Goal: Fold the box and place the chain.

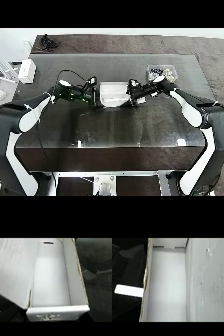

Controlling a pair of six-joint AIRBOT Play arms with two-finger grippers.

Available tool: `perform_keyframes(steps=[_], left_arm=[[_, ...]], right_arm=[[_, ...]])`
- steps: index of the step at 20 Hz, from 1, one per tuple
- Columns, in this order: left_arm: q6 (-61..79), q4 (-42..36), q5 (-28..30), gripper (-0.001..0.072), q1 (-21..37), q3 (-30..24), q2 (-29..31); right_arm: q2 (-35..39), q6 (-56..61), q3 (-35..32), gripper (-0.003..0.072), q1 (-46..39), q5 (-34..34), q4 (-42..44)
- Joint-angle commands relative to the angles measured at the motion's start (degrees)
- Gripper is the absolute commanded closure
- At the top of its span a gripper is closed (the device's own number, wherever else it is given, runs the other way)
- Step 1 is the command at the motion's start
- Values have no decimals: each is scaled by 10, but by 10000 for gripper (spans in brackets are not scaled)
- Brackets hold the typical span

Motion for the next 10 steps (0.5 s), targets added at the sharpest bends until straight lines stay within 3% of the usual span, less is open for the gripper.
perform_keyframes(steps=[1,4,10], left_arm=[[5,-14,27,-11,9,1,-1],[20,-10,56,-11,17,1,-2],[44,-42,46,-5,16,1,-15]], right_arm=[[0,-2,0,189,1,3,-3],[0,-2,0,189,1,3,-3],[0,-2,0,189,1,3,-3]])
